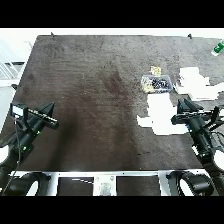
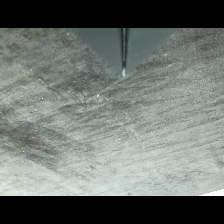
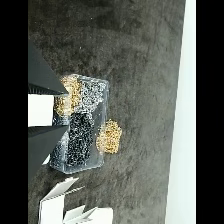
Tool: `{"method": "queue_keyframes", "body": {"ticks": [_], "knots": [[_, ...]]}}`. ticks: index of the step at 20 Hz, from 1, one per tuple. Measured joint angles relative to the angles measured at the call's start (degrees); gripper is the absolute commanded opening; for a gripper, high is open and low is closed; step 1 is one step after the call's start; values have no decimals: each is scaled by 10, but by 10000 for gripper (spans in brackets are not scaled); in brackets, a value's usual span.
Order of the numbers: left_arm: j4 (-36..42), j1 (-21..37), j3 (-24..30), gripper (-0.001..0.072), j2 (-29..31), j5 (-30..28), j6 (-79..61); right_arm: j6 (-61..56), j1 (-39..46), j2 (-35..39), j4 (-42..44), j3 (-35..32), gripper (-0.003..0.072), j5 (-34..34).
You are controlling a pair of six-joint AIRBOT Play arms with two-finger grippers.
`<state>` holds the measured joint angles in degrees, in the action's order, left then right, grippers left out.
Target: Fold the box and place the chain.
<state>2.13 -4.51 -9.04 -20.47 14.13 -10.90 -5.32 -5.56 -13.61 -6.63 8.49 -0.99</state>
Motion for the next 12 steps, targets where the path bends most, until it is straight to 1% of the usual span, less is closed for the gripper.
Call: {"method": "queue_keyframes", "body": {"ticks": [7, 8, 9, 12], "knots": [[0, 0, 0, 20, 0, 0, 0, -4, 0, 0, 0, 1, 235, 3], [0, 0, 0, 20, 0, 0, 0, -7, 0, 0, 1, 4, 244, 7], [0, 0, 0, 20, 0, 0, 0, -10, 0, 0, 2, 7, 299, 9], [0, 0, 0, 20, 0, 0, 0, -23, 9, -24, 5, 31, 317, 2]]}}
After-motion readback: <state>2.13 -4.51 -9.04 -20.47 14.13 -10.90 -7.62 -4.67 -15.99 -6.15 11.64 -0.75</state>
